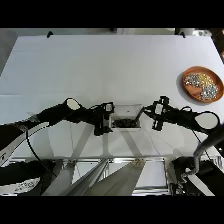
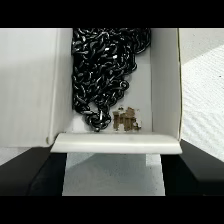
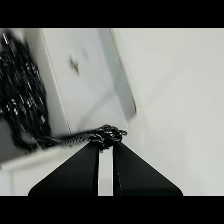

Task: Fold the box and place the chain.

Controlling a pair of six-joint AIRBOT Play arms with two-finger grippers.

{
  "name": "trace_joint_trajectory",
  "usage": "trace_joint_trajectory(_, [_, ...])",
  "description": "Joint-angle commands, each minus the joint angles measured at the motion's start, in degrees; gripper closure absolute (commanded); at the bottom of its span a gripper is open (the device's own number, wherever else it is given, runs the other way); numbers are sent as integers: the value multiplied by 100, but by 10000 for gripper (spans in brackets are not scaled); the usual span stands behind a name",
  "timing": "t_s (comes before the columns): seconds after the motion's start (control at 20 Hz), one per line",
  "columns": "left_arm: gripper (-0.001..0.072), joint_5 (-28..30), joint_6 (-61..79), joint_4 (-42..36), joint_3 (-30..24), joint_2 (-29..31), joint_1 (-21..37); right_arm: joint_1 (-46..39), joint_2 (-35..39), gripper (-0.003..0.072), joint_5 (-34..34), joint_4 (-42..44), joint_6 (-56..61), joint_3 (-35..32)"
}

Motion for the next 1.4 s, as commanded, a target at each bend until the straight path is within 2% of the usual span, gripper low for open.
trace_joint_trajectory(0.0, [419,2,2,0,4,2,-2,103,444,670,734,874,-177,2])
trace_joint_trajectory(0.15, [419,2,2,0,4,2,-2,688,-11,669,885,922,-162,2])
trace_joint_trajectory(0.3, [419,2,2,0,4,2,-2,1276,-697,669,223,1272,-87,4])
trace_joint_trajectory(0.4, [419,2,2,0,4,2,-2,1368,-1069,669,-372,1790,219,4])
trace_joint_trajectory(0.6, [419,2,2,0,4,2,-2,1368,-1198,668,-614,2076,273,7])
trace_joint_trajectory(0.65, [419,2,2,-2,4,2,-2,1368,-1198,656,-629,2079,280,7])
trace_joint_trajectory(0.7, [419,2,2,0,4,2,-2,1368,-1198,592,-634,2081,280,7])
trace_joint_trajectory(0.8, [419,2,2,0,4,2,-2,1368,-1198,559,-632,2081,323,7])
trace_joint_trajectory(0.9, [419,2,2,0,4,2,-2,1370,-1198,485,-616,2087,431,13])
trace_joint_trajectory(1.05, [419,2,2,0,4,2,-2,1368,-1158,489,-219,2096,485,291])
trace_joint_trajectory(1.2, [419,2,2,0,4,2,-2,1279,-1036,669,1016,1755,643,1145])
trace_joint_trajectory(1.35, [419,2,2,0,4,2,-2,894,-1141,669,1950,619,1843,2347])
